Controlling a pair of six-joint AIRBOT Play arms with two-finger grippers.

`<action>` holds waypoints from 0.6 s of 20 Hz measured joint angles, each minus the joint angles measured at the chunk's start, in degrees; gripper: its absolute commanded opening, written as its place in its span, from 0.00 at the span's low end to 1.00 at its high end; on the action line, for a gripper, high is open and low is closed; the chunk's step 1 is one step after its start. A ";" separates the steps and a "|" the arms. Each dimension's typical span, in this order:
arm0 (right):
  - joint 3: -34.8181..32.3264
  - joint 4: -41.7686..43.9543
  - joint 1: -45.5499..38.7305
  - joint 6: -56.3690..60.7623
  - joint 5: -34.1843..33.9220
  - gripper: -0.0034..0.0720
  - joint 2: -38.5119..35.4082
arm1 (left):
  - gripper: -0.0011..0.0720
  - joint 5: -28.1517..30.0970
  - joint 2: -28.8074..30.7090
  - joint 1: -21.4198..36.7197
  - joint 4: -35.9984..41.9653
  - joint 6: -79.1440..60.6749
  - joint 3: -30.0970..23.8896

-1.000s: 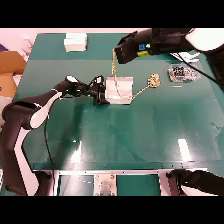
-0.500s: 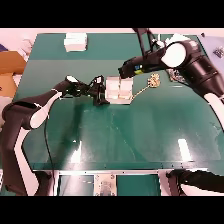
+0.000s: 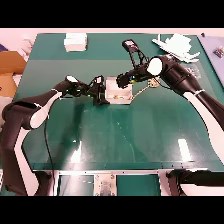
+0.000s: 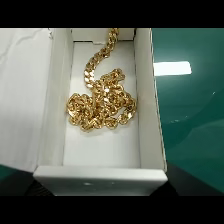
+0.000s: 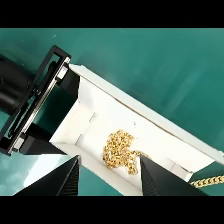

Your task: Fold the box and place the chain.

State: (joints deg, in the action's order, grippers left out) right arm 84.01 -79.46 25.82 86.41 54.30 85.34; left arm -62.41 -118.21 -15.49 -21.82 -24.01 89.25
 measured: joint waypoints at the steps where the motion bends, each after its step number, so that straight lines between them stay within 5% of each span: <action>1: -0.02 -0.04 -0.22 0.17 1.53 0.61 -0.20 | 0.51 0.00 0.00 0.00 0.00 0.00 0.00; 10: -1.57 -8.33 -12.11 13.18 10.86 0.50 0.07 | 0.51 0.00 0.00 0.00 0.02 0.02 0.00; 12: -2.23 -9.01 -15.45 16.63 9.66 0.56 1.46 | 0.51 0.00 0.00 0.00 0.02 0.00 0.00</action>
State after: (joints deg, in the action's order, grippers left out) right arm 81.78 -88.47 10.37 103.04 63.96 86.80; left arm -62.41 -118.21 -15.49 -21.80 -24.01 89.25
